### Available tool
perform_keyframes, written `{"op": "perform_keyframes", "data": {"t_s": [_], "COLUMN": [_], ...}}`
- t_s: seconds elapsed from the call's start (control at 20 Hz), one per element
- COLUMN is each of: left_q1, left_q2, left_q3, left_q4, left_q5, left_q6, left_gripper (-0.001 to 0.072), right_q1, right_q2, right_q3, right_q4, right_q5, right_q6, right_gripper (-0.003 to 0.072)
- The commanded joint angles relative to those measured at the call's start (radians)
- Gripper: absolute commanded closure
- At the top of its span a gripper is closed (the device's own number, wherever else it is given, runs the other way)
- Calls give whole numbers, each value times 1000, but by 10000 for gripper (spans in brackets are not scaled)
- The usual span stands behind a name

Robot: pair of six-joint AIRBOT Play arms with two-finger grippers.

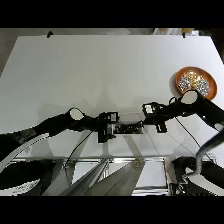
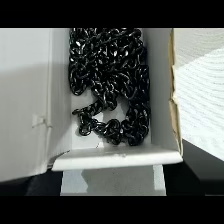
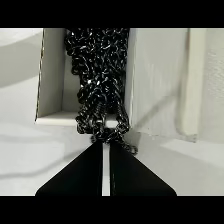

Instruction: Fold the box and place the chain.

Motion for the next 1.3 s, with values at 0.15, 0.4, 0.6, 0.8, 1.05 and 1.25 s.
{"op": "perform_keyframes", "data": {"t_s": [0.15, 0.4, 0.6, 0.8, 1.05, 1.25], "left_q1": [0, 0, 0, 0, 0, 0], "left_q2": [1, 0, 1, 0, 0, 0], "left_q3": [0, 0, 0, 0, 0, 0], "left_q4": [0, 0, 0, 0, 0, 0], "left_q5": [0, 0, 0, 0, 0, 0], "left_q6": [0, 0, 0, 0, 0, -1], "left_gripper": [505, 505, 505, 505, 505, 505], "right_q1": [1, 1, 43, 174, 258, 256], "right_q2": [45, 177, 248, 253, 244, 209], "right_q3": [0, 0, 0, 0, 0, 0], "right_q4": [-107, -33, 115, 188, 198, 100], "right_q5": [14, 31, 46, -8, -153, -173], "right_q6": [159, 159, 159, 159, 179, 198], "right_gripper": [674, 674, 674, 674, 671, 411]}}
